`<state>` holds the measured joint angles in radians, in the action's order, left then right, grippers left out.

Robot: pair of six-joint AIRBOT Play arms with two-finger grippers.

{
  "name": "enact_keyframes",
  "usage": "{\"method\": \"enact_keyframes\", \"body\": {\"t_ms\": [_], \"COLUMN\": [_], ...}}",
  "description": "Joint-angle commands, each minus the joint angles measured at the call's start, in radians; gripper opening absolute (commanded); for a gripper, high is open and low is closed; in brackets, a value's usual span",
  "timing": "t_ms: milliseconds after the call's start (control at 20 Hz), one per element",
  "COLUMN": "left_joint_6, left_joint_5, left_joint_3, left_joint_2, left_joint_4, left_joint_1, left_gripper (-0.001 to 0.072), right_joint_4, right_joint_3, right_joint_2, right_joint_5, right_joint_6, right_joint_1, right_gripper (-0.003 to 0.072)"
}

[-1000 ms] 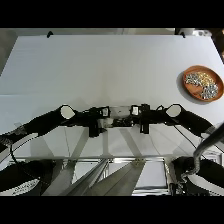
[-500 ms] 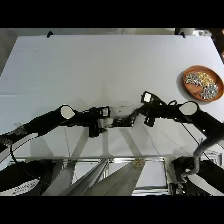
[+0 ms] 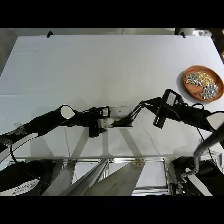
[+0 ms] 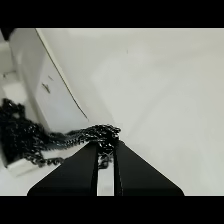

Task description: Fold the box and place the chain.

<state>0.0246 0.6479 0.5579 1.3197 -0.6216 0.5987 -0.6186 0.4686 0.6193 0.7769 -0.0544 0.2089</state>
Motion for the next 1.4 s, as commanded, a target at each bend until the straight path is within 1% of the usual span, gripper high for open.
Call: {"method": "enact_keyframes", "body": {"t_ms": [0, 250, 400, 500, 650, 750, 800, 900, 1000, 1050, 1150, 1300, 1350], "left_joint_6": [0.000, 0.000, 0.000, 0.000, 0.000, 0.000, 0.000, 0.000, 0.000, 0.000, 0.000, 0.000, 0.000], "left_joint_5": [0.000, 0.000, 0.000, 0.000, 0.000, 0.000, 0.000, 0.000, 0.000, 0.000, 0.000, 0.000, 0.000], "left_joint_3": [-0.001, -0.001, -0.001, -0.001, -0.001, -0.001, -0.001, -0.001, -0.001, -0.001, -0.001, -0.001, -0.001], "left_joint_2": [0.000, 0.000, 0.000, 0.000, 0.000, 0.000, 0.000, 0.000, 0.000, 0.000, 0.000, 0.000, 0.000], "left_joint_4": [0.000, 0.000, 0.000, 0.000, 0.000, 0.000, 0.000, 0.000, 0.000, 0.000, 0.000, 0.000, 0.000], "left_joint_1": [0.000, 0.000, 0.000, 0.000, 0.000, 0.000, 0.000, 0.000, 0.000, 0.000, 0.000, 0.000, 0.000], "left_gripper": [0.0207, 0.0207, 0.0207, 0.0207, 0.0207, 0.0207, 0.0207, 0.0207, 0.0207, 0.0207, 0.0207, 0.0207, 0.0207], "right_joint_4": [0.074, 0.318, 0.382, 0.382, 0.411, 0.425, 0.425, 0.425, 0.459, 0.484, 0.523, 0.521, 0.523], "right_joint_3": [0.001, 0.001, 0.001, 0.000, 0.000, 0.000, 0.000, 0.000, 0.001, 0.000, 0.001, 0.001, 0.001], "right_joint_2": [-0.105, -0.122, -0.097, -0.032, 0.113, 0.208, 0.250, 0.332, 0.393, 0.417, 0.457, 0.480, 0.480], "right_joint_5": [0.079, 0.143, 0.147, 0.158, 0.197, 0.196, 0.187, 0.106, 0.023, 0.005, 0.000, -0.013, -0.021], "right_joint_6": [-0.044, -0.073, -0.073, -0.088, -0.088, -0.080, -0.067, -0.066, -0.063, -0.048, -0.016, -0.016, -0.016], "right_joint_1": [-0.001, 0.000, 0.000, 0.000, 0.007, 0.058, 0.095, 0.176, 0.229, 0.245, 0.260, 0.259, 0.259], "right_gripper": [0.0020, 0.0020, 0.0020, 0.0020, 0.0020, 0.0020, 0.0020, 0.0020, 0.0020, 0.0020, 0.0021, 0.0026, 0.0065]}}
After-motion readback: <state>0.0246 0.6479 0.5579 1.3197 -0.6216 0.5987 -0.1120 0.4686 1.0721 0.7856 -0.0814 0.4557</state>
